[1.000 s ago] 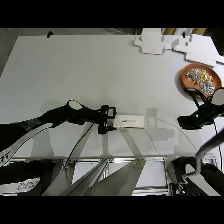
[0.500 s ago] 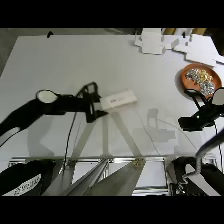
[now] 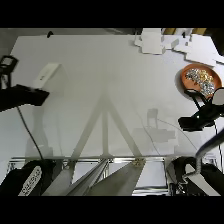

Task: Fold the box and place the chain.

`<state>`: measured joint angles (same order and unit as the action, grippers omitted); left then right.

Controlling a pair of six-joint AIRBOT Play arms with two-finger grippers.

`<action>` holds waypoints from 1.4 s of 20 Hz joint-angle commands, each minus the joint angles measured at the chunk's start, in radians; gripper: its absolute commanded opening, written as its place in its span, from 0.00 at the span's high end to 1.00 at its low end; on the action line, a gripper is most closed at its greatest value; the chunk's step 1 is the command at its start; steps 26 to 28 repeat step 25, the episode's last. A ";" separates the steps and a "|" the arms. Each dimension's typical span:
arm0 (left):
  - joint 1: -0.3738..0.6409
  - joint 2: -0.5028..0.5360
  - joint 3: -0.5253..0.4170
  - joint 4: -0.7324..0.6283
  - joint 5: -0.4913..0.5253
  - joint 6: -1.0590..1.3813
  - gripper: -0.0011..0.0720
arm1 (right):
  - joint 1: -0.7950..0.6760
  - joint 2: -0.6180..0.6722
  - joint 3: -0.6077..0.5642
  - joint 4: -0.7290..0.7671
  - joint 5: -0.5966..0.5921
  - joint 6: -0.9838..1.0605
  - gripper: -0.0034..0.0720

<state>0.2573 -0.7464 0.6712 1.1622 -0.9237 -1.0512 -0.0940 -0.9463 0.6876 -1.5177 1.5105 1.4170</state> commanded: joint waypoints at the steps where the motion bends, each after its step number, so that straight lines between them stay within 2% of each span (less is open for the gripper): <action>1: 0.188 -0.003 -0.010 0.112 -0.082 -0.184 0.61 | -0.001 -0.001 -0.001 0.000 0.000 0.000 0.93; 5: 0.212 -0.051 -0.086 0.144 -0.088 -0.185 0.60 | -0.001 -0.001 -0.001 0.000 0.000 0.000 0.93; 6: 0.212 -0.056 -0.113 0.156 -0.087 -0.185 0.57 | -0.001 -0.001 -0.001 0.000 0.000 0.000 0.93; 7: 0.211 -0.057 -0.137 0.164 -0.082 -0.185 0.39 | -0.001 -0.001 0.000 0.000 0.000 0.000 0.93; 8: 0.211 -0.056 -0.154 0.164 -0.079 -0.185 0.13 | -0.001 -0.001 0.000 0.000 0.000 0.000 0.93; 9: 0.211 -0.056 -0.169 0.171 -0.079 -0.185 0.08 | -0.001 -0.001 -0.001 0.000 0.000 0.000 0.93; 14: 0.208 -0.032 -0.182 0.200 -0.099 -0.188 0.08 | -0.001 -0.001 -0.001 0.000 0.000 0.000 0.93; 18: 0.175 0.113 -0.182 0.220 -0.103 -0.186 0.08 | -0.001 -0.001 0.000 0.000 0.000 0.000 0.93; 22: 0.095 0.252 -0.182 0.317 -0.108 -0.188 0.08 | -0.001 -0.001 0.000 0.000 0.000 0.000 0.93; 28: 0.081 0.269 -0.183 0.312 -0.107 -0.188 0.08 | -0.001 -0.001 0.000 0.000 0.000 0.000 0.93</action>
